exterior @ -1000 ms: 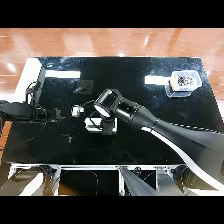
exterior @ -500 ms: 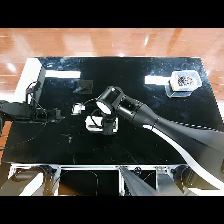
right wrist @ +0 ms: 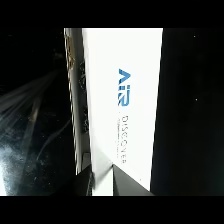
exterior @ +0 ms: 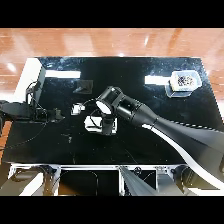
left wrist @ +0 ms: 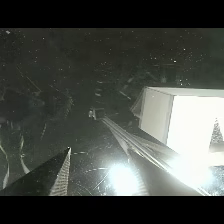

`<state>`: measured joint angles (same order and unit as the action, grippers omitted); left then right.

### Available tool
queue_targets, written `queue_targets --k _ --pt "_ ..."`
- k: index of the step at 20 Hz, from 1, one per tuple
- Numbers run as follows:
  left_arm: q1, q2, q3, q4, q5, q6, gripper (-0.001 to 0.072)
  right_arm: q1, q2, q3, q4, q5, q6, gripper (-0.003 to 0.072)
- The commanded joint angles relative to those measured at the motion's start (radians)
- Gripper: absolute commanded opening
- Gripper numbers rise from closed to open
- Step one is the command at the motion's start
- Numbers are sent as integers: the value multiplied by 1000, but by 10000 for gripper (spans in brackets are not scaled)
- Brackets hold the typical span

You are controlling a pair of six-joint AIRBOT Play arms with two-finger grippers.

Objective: Fold the box and place the chain.

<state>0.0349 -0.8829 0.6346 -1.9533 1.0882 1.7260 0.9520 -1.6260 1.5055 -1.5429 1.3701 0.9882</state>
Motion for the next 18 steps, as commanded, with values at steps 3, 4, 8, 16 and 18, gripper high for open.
queue_targets --k 3,4,8,16,18 --pt "0 0 0 0 0 1 466 0 -5 0 28 16 0 140" --pt "0 0 0 0 0 2 466 0 -5 0 27 16 0 140" --pt "0 0 0 0 1 2 466 0 -6 -3 28 17 0 141" --pt "0 0 0 0 0 2 466 0 -13 -17 28 14 0 432" --pt "0 0 0 0 0 2 466 0 -13 -17 27 9 0 432"
